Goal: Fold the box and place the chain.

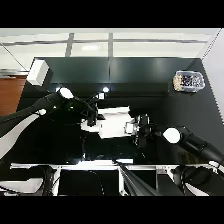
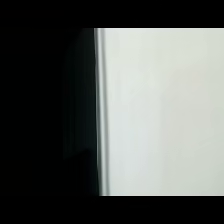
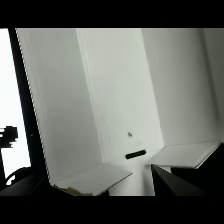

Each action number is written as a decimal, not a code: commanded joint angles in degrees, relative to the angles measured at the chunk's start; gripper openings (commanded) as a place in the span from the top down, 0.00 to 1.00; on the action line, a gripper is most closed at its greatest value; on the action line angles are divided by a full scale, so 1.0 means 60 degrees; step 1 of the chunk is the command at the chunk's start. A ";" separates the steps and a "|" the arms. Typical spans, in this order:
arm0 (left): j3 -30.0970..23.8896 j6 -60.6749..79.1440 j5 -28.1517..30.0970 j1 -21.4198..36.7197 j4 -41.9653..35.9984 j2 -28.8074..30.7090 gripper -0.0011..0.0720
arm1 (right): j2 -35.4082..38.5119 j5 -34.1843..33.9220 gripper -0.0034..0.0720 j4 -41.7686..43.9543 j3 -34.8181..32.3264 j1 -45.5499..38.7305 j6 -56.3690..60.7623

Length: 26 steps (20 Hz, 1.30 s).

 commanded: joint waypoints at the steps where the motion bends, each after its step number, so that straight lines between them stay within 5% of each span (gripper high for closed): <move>1: 0.0004 0.0000 -0.0047 0.0000 0.0022 -0.0007 0.95 | -0.0098 0.0025 0.01 0.0288 0.0616 0.0040 -0.0229; 8: 0.0011 0.0007 -0.0073 0.0004 0.0073 -0.0007 0.95 | -0.1049 -0.0357 0.01 0.0794 0.1421 -0.0495 -0.0714; 14: 0.0066 0.0040 -0.0095 0.0000 0.0313 -0.0007 0.95 | -0.1246 0.0922 0.01 0.1581 0.1647 -0.1497 -0.0954; 19: 0.0066 0.0197 -0.0113 -0.0007 0.0317 -0.0004 0.95 | -0.1723 0.1676 0.01 0.4036 0.1647 -0.1526 -0.3869; 26: 0.0066 0.0197 -0.0113 -0.0007 0.0313 -0.0004 0.95 | -0.2426 0.2295 0.01 0.3093 0.1647 -0.1625 -0.4226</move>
